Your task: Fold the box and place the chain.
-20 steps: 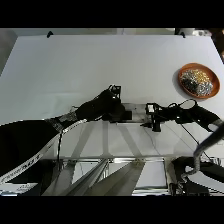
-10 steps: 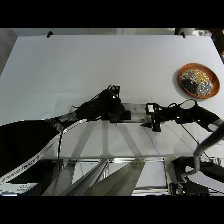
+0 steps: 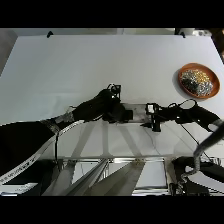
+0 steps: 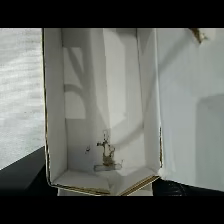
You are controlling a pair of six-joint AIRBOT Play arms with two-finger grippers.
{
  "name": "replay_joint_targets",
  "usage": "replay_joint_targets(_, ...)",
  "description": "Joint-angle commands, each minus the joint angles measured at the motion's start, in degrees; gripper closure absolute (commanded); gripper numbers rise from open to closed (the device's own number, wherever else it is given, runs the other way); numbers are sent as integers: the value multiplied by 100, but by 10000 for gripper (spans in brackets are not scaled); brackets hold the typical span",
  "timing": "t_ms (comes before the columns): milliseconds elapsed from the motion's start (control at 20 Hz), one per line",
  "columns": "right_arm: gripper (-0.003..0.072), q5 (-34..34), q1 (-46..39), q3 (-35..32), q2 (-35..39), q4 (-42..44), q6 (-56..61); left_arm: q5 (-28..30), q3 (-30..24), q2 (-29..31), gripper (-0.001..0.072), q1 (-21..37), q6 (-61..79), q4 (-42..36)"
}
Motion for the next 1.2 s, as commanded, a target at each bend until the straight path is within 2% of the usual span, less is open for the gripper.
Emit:
replay_joint_targets(0,277,15,0,-2,0,0,11,437,-2,234,31,122,17,197)
replay_joint_targets(150,277,15,0,-2,0,2,11,474,-2,393,18,201,15,391)
replay_joint_targets(250,277,15,0,-2,0,0,11,446,-2,378,36,212,15,439)
replay_joint_targets(300,277,15,0,-2,0,0,11,413,-2,374,170,223,15,470)
replay_joint_targets(350,277,15,0,-2,0,0,11,411,2,376,354,245,33,474)
replay_joint_targets(400,277,17,0,-2,0,0,11,417,33,374,393,262,175,472)
replay_joint_targets(750,277,15,0,-2,0,0,11,855,129,79,362,396,223,243)
replay_joint_targets(950,277,15,0,-2,0,0,11,643,129,-85,369,273,83,61)
replay_joint_targets(1150,277,15,0,-2,0,0,11,262,127,-92,370,26,105,404)
